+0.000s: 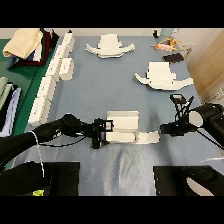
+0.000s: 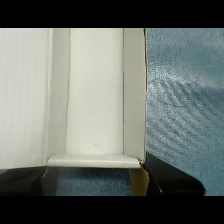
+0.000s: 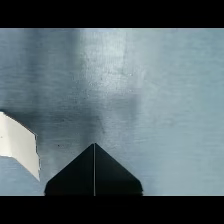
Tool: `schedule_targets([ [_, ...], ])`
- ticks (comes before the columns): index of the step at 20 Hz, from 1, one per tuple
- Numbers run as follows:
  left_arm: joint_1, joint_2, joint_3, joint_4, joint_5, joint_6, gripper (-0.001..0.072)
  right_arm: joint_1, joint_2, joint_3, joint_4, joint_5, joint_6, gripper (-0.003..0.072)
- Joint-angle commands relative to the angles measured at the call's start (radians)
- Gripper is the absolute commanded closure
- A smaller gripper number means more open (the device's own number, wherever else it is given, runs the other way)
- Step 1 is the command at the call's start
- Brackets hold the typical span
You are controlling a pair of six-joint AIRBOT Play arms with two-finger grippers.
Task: Fold the box.
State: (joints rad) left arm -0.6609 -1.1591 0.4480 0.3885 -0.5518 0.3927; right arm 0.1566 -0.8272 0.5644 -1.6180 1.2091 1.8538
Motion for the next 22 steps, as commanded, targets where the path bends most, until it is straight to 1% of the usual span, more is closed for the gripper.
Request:
schedule_targets([
  [1, 0.000, 0.000, 0.000, 0.000, 0.000, 0.000, 0.0184, -0.039, -0.098, -0.034, 0.203, -0.055, -0.089, 0.0682],
  [4, 0.000, 0.000, 0.000, 0.000, 0.000, 0.000, 0.0184, -0.038, -0.146, -0.034, 0.383, -0.116, -0.214, 0.0682],
  [6, 0.000, 0.000, 0.000, 0.000, 0.000, 0.000, 0.0185, -0.038, -0.144, -0.034, 0.465, -0.122, -0.262, 0.0682],
  [11, 0.000, 0.000, 0.000, 0.000, 0.000, 0.000, 0.0185, -0.038, -0.144, -0.034, 0.496, -0.119, -0.292, 0.0683],
  [16, 0.000, 0.000, 0.000, 0.000, 0.000, 0.000, 0.0185, -0.037, -0.144, -0.032, 0.632, -0.120, -0.401, 0.0682],
  [17, 0.000, 0.000, 0.000, 0.000, 0.000, 0.000, 0.0184, -0.037, -0.144, -0.032, 0.638, -0.119, -0.405, 0.0671],
  [18, 0.000, 0.000, 0.000, 0.000, 0.000, 0.000, 0.0185, -0.038, -0.144, -0.032, 0.637, -0.119, -0.408, 0.0625],
  [22, 0.000, 0.000, 0.000, 0.000, 0.000, 0.000, 0.0184, -0.038, -0.144, -0.029, 0.632, -0.119, -0.416, 0.0622],
])
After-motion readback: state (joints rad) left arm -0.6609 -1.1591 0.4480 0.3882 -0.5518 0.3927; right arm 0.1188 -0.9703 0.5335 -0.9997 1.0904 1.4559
